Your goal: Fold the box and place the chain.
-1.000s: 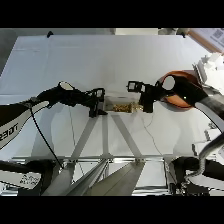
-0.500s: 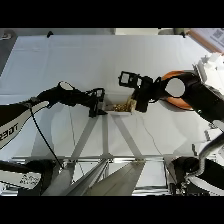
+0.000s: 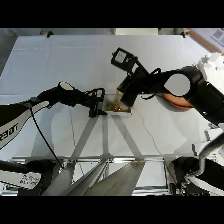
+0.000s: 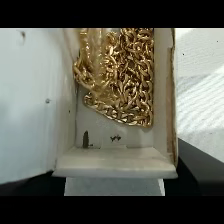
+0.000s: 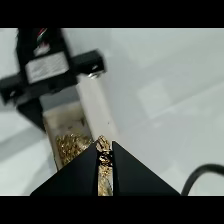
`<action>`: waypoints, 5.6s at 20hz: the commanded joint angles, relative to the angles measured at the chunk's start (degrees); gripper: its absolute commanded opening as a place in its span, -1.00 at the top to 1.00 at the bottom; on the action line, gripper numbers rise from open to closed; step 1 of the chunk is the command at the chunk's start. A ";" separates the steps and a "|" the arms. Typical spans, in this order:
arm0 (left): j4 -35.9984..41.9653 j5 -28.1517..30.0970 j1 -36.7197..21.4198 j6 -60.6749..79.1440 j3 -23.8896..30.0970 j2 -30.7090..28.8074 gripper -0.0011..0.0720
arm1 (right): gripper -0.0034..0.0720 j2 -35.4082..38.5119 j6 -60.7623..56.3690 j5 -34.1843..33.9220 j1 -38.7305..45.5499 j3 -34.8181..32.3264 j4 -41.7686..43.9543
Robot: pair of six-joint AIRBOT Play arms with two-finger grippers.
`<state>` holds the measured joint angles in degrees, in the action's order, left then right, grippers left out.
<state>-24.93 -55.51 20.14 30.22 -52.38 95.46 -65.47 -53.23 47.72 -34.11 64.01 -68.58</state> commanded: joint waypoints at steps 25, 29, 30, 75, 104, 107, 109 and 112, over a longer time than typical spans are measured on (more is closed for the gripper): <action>-0.02 0.02 -0.02 0.00 0.00 -0.04 -0.09 | 0.88 -11.04 -9.60 9.60 -0.17 -0.94 -2.10; 0.00 0.02 -0.02 0.00 -0.02 -0.04 -0.09 | 0.11 -12.11 -11.23 10.01 -0.15 -0.94 -1.86; 0.00 0.00 -0.02 0.00 0.00 -0.04 -0.09 | 0.10 -12.02 -11.34 10.32 -0.15 -0.94 -1.84; 0.00 0.02 -0.02 0.00 0.00 -0.04 -0.09 | 0.02 -10.99 20.74 4.92 3.80 -5.01 3.91; 0.00 0.02 -0.02 -0.02 0.00 -0.04 -0.09 | -0.03 -8.09 18.88 -4.31 3.69 -14.38 4.39; 0.00 0.02 -0.04 0.00 0.00 -0.04 -0.09 | -0.61 -8.11 18.73 -4.02 3.69 -14.40 4.39; 0.00 0.02 -0.02 0.00 0.00 -0.04 -0.09 | -0.61 -8.11 18.75 -3.82 3.19 -14.40 4.31; 0.00 0.02 -0.04 -0.02 -0.02 -0.04 -0.09 | -0.61 -8.09 18.80 -3.89 1.33 -14.38 4.28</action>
<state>-24.97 -55.57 20.14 30.28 -52.38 95.46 -73.58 -34.44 43.66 -31.59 49.63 -64.45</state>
